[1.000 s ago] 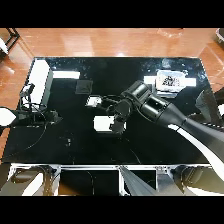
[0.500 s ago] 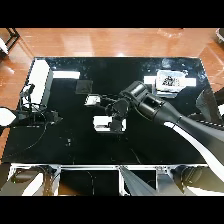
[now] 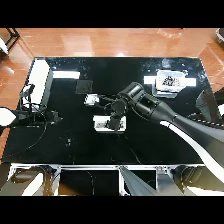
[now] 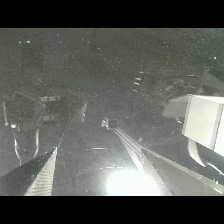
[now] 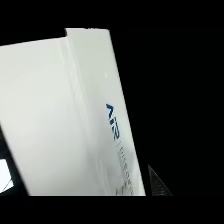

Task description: Fold the box and place the chain.

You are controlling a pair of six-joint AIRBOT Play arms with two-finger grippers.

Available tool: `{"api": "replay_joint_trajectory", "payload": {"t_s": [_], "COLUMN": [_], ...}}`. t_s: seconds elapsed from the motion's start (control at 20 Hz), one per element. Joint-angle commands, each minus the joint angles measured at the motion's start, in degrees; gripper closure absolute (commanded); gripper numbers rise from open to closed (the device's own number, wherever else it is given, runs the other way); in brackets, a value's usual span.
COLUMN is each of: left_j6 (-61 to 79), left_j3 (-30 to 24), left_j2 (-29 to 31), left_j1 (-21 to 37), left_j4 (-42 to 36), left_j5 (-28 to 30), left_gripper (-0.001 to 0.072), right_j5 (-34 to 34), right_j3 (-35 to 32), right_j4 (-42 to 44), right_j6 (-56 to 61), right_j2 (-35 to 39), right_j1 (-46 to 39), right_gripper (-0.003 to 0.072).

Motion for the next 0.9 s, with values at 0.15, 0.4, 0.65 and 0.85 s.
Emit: {"api": "replay_joint_trajectory", "payload": {"t_s": [0.15, 0.4, 0.65, 0.85], "left_j6": [0.0, 0.02, 0.04, 0.22], "left_j3": [0.07, 0.07, 0.07, 0.07], "left_j2": [-0.02, -0.02, -0.02, -0.02], "left_j1": [0.02, 0.02, 0.02, 0.02], "left_j4": [0.0, 0.0, 0.02, 0.02], "left_j5": [-0.2, -0.26, -0.24, -0.2], "left_gripper": [0.0084, 0.0084, 0.0084, 0.0084], "right_j5": [-13.53, -15.15, -12.39, -11.15], "right_j3": [10.27, 6.4, 5.46, 5.46], "right_j4": [9.73, 8.44, 5.14, 1.53], "right_j6": [1.2, -0.35, -3.5, -3.48], "right_j2": [4.04, -0.74, -3.98, -4.04], "right_j1": [-2.12, -6.05, -4.24, -2.25], "right_gripper": [-0.0008, -0.0008, -0.0009, -0.0009]}}
